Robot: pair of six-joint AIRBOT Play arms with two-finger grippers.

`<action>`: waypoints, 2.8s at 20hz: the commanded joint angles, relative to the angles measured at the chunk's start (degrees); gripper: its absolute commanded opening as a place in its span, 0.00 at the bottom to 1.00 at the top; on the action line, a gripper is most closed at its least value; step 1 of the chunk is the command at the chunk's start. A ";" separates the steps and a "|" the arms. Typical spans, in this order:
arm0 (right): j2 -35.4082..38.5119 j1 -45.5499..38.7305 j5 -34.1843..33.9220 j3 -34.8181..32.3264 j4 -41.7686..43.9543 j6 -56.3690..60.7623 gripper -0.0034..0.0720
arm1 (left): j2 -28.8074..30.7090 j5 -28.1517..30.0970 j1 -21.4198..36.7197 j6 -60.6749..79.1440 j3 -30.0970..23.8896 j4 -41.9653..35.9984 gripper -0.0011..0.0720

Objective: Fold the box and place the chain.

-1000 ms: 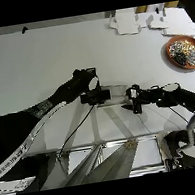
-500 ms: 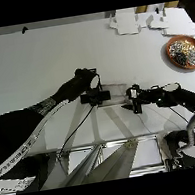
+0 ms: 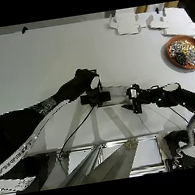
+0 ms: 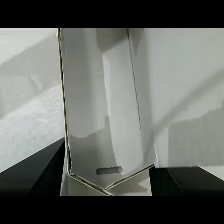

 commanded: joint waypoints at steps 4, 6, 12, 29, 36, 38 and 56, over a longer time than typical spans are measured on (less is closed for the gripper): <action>0.00 0.00 0.02 -0.02 0.00 -0.04 0.59 | 4.02 -1.62 0.83 5.66 0.02 0.20 0.62; 0.00 0.00 0.02 -0.02 0.00 -0.04 0.59 | 6.14 -3.26 1.55 6.95 0.00 0.02 0.62; 0.00 0.00 0.02 -0.02 0.00 -0.04 0.59 | 14.86 -11.10 5.68 31.39 -0.07 1.53 0.76; 0.00 0.00 0.00 -0.02 0.00 -0.04 0.59 | 16.61 21.59 20.26 149.46 -33.35 -43.50 0.98; 0.00 0.00 0.00 -0.02 0.00 -0.04 0.59 | 15.80 24.24 18.58 151.40 -33.35 -45.86 0.99; 0.00 0.02 0.00 -0.02 0.00 -0.04 0.59 | 15.80 25.09 18.58 151.97 -33.35 -48.09 0.99; 0.00 0.00 0.00 -0.02 0.00 -0.04 0.59 | 13.25 25.29 15.37 154.31 -33.35 -50.23 1.00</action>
